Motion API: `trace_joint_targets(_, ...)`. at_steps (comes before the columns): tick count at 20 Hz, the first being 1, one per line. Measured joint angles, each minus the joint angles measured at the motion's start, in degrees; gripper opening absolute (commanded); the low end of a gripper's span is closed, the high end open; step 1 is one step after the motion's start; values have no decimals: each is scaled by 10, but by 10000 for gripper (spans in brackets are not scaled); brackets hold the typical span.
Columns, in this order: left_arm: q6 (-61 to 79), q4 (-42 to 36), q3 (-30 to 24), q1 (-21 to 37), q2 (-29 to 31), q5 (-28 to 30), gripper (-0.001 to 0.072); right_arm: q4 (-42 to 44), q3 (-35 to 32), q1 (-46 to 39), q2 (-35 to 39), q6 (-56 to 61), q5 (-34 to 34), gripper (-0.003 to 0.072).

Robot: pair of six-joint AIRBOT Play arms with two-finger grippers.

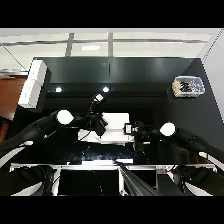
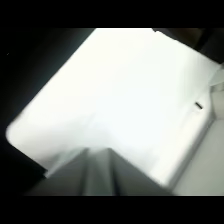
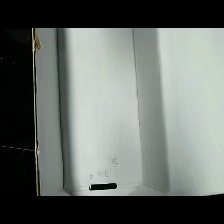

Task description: Fold the box and place the chain.

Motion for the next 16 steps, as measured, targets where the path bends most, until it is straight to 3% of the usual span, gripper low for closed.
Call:
trace_joint_targets(1, -1, 10, 0, 0, 0, -4, 709, -1, 0, 0, 0, -3, 1, 521)
trace_joint_targets(5, -4, 90, 11, 21, 30, -75, 709, 0, 0, 0, 0, -2, 2, 521)
trace_joint_targets(10, -5, 173, 19, 100, 115, -158, 708, 0, 0, 0, 0, 0, -3, 521)
trace_joint_targets(16, 22, 192, 2, 170, 169, -291, 708, 1, 0, 0, 0, -1, -1, 521)
